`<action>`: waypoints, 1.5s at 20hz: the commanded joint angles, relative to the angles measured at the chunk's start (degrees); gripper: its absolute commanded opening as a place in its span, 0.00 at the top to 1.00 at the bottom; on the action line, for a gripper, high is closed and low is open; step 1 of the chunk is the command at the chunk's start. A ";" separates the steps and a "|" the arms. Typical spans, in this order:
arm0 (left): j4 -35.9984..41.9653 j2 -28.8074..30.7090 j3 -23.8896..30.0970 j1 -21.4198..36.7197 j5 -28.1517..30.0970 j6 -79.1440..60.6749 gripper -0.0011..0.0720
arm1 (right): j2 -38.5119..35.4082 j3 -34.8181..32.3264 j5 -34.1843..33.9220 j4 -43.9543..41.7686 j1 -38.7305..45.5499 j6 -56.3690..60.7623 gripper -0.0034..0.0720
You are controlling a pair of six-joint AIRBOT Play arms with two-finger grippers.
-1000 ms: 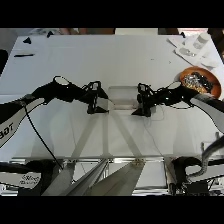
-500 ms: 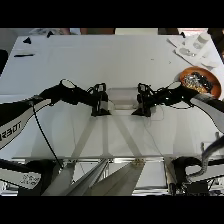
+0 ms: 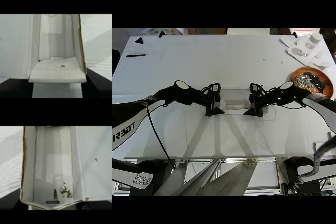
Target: Fold the box and place the chain.
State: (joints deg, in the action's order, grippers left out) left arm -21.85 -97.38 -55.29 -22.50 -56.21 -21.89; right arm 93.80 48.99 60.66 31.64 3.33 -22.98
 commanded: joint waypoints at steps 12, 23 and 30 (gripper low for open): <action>0.00 -0.02 -0.07 -0.11 0.70 0.22 0.55 | 0.00 -0.02 0.02 0.02 0.00 0.00 0.27; 0.00 -0.04 -0.07 -0.11 0.70 0.22 0.55 | 0.00 0.00 -0.09 -0.63 0.00 0.02 0.27; 0.00 -0.02 -0.07 -0.11 0.70 0.22 0.55 | -1.27 0.00 -1.36 -0.07 0.02 0.02 0.04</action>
